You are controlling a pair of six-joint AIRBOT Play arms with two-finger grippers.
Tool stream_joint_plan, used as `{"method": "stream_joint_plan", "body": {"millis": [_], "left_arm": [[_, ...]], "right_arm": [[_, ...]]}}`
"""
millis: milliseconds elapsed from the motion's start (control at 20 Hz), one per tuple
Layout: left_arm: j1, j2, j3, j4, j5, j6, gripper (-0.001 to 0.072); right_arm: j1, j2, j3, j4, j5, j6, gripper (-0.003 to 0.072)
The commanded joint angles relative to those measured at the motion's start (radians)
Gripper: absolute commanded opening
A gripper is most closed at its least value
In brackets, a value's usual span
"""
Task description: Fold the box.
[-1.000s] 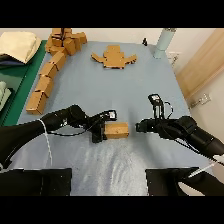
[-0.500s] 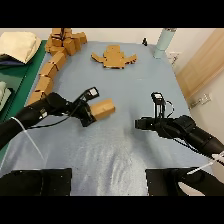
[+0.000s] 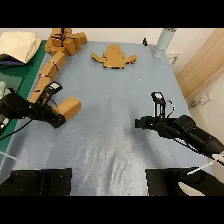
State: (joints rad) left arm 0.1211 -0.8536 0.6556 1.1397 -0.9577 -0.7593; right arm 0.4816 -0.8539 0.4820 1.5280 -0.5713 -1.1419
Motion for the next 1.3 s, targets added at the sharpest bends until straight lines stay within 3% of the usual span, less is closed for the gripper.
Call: {"method": "stream_joint_plan", "body": {"millis": [0,250,500,700,1250], "left_arm": [[0.121,0.098,-0.056,0.131,-0.143,-0.143,0.052],[0.294,0.161,-0.082,0.16,-0.314,-0.178,0.052],[0.425,0.22,-0.085,0.216,-0.34,-0.194,0.052],[0.441,0.214,-0.089,0.222,-0.298,-0.191,0.052],[0.441,0.093,-0.134,0.257,-0.027,-0.19,0.0519]], "right_arm": [[0.0,-0.001,0.0,-0.006,0.021,0.0,0.0007],[0.0,-0.001,0.001,-0.007,0.057,-0.003,0.0007],[0.0,-0.001,0.0,-0.035,0.058,-0.003,0.0007],[0.0,-0.001,0.0,-0.048,0.06,-0.003,0.0007],[0.0,-0.001,0.001,-0.047,0.059,-0.003,0.0007]]}}
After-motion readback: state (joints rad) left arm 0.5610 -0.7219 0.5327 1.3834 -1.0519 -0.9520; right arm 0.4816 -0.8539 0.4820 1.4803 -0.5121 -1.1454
